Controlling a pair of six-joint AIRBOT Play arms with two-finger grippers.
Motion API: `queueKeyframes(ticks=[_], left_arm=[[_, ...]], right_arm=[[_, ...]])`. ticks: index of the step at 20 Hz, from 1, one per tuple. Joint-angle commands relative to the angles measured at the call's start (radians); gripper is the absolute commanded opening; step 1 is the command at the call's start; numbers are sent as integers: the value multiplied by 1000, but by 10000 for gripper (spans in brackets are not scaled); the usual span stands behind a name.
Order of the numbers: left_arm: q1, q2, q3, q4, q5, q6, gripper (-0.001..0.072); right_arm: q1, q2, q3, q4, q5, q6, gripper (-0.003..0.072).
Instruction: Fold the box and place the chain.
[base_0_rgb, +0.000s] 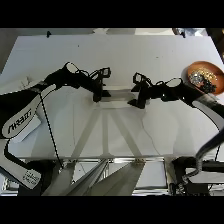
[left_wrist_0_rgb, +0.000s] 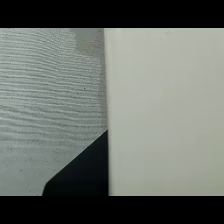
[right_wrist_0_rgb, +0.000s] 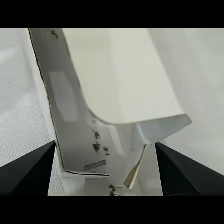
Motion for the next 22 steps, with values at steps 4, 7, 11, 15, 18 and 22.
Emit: queueKeyframes(ticks=[4,7,11,15,18,22], left_arm=[[0,0,0,0,0,0,9],[0,0,0,0,0,0,9],[0,0,0,0,0,0,9],[0,0,0,0,0,0,9],[0,0,0,0,0,0,9],[0,0,0,0,0,0,9]], right_arm=[[-28,-88,26,59,130,-90,691],[-28,-102,26,188,132,-170,691],[-27,-114,26,197,146,-180,691],[-27,-141,26,158,164,-183,691],[-27,-141,26,155,171,-188,691],[-27,-141,26,141,179,-188,691]])
